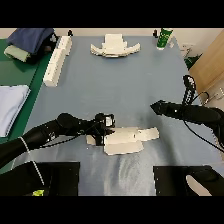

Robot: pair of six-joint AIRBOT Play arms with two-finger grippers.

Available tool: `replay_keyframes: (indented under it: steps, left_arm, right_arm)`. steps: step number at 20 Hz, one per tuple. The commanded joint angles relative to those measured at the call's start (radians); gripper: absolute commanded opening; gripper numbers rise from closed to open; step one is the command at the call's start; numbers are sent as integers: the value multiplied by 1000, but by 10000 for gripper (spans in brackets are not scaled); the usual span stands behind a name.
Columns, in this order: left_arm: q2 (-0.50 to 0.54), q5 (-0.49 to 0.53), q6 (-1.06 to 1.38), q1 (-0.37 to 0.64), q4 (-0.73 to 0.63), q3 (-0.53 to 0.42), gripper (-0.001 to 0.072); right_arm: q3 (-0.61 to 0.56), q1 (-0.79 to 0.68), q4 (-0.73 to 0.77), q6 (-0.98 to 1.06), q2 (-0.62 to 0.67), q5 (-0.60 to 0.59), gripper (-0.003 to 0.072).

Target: Fold the box.

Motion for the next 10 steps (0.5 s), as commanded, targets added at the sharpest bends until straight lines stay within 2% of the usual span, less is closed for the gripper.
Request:
replay_keyframes:
  steps: [1,10]
  left_arm:
    - [18,-101,-8,60,-12,11,13]
    - [-100,-93,61,84,3,106,14]
  right_arm:
    - [1,0,0,0,1,-6,299]
    - [1,0,9,0,1,-7,300]
